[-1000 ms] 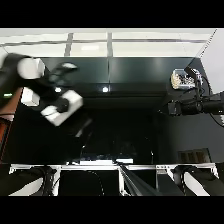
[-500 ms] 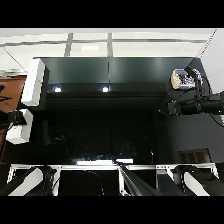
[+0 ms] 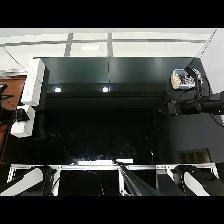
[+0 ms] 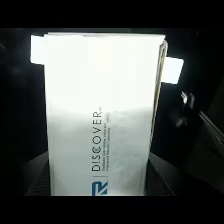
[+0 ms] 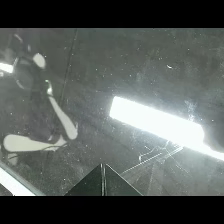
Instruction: Fold the box and place the chain.
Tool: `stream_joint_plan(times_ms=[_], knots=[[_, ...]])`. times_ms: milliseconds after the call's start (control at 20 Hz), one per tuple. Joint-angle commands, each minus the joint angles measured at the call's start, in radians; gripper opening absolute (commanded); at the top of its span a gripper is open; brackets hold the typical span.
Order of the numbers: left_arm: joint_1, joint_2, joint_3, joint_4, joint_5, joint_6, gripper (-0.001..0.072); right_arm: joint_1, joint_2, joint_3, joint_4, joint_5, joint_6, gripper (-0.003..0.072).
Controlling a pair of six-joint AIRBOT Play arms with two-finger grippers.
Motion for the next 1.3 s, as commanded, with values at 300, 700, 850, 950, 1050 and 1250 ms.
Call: stream_joint_plan(times_ms=[300,700,850,950,1050,1250], knots=[[-0.027,-0.084,0.06,-0.028,0.065,0.098,0.0348,0.0,0.0,0.001,0.001,-0.022,0.019,0.0014],[-0.068,-0.037,0.248,-0.087,-0.031,-0.017,0.0715,0.008,0.0,0.001,0.007,-0.031,0.03,0.0013],[-0.117,0.047,0.264,-0.393,-0.061,-0.091,0.053,0.072,-0.001,-0.01,-0.006,-0.161,0.01,0.0014],[-0.19,0.105,0.204,-0.575,-0.037,-0.007,0.0026,0.147,-0.009,-0.038,-0.05,-0.346,0.003,0.0014],[-0.31,0.176,0.098,-0.622,0.079,0.042,0.0025,0.203,-0.031,-0.072,-0.127,-0.518,0.006,0.0013],[-0.505,0.283,-0.113,-0.339,0.326,-0.011,0.0025,0.19,-0.072,-0.106,-0.27,-0.693,0.037,0.0013]])
